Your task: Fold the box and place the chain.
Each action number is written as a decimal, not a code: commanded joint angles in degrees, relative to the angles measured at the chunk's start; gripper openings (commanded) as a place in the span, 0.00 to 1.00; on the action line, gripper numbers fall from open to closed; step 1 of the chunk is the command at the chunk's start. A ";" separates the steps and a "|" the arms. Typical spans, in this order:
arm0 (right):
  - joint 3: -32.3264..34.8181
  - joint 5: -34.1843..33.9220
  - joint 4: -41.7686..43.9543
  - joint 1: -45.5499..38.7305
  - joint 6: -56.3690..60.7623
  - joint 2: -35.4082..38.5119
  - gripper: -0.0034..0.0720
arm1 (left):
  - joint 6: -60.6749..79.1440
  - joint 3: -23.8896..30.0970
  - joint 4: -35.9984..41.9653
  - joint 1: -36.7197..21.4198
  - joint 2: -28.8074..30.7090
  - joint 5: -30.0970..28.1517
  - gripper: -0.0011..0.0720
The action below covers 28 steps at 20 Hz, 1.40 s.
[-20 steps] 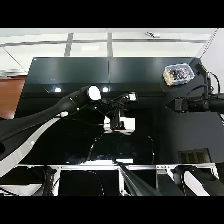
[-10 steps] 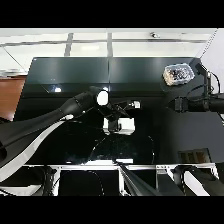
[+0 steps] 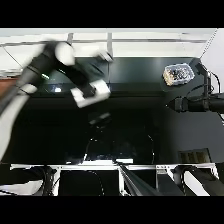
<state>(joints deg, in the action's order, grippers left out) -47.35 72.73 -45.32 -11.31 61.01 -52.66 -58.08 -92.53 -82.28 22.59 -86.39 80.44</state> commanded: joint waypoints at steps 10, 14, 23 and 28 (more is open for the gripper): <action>0.02 -1.81 0.02 0.00 0.09 0.00 0.07 | -13.99 -18.56 3.69 -38.58 -16.55 -17.27 0.41; 0.02 -2.14 0.26 0.02 1.18 0.00 0.07 | -7.54 -23.04 2.80 -38.56 -26.16 -16.72 0.41; 0.02 -4.00 0.24 0.00 1.57 0.00 0.07 | -12.26 -25.97 -0.33 -38.47 -30.60 -16.68 0.99; 0.02 -3.98 0.28 0.02 1.57 0.00 0.07 | -16.44 -28.39 -2.25 -38.38 -21.75 -16.17 0.98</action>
<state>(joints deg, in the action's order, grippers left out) -47.35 68.90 -45.08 -11.31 62.61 -52.66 -72.36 -119.94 -83.50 -15.86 -112.49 63.79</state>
